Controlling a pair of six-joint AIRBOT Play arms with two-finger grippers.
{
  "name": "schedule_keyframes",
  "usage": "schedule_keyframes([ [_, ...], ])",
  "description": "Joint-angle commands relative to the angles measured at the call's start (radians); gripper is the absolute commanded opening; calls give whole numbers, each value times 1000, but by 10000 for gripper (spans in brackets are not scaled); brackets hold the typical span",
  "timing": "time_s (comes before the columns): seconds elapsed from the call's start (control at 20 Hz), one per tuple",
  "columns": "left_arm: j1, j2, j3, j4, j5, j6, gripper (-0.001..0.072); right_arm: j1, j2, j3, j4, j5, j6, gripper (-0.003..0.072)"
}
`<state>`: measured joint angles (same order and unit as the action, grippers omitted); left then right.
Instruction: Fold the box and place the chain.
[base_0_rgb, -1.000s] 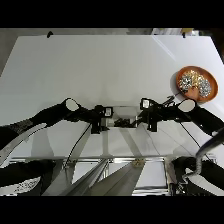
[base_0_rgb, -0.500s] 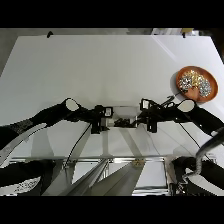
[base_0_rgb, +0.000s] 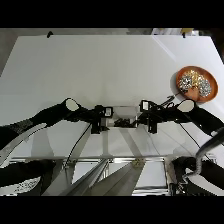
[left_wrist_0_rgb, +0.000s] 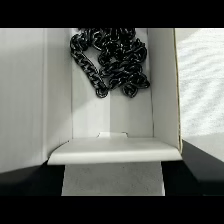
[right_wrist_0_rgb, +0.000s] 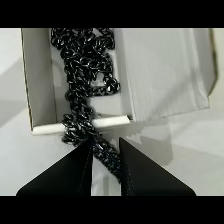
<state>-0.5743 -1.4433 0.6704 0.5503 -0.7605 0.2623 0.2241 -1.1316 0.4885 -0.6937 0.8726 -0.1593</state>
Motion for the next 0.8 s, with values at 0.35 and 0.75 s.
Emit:
schedule_keyframes([
  [0.35, -1, 0, 0, 0, 0, 0, 136, 23, -1, -3, 2, 13, 0, 17],
  [0.75, -1, 0, 0, 0, 0, 0, 136, 23, 125, -2, -346, -36, 296, 17],
])
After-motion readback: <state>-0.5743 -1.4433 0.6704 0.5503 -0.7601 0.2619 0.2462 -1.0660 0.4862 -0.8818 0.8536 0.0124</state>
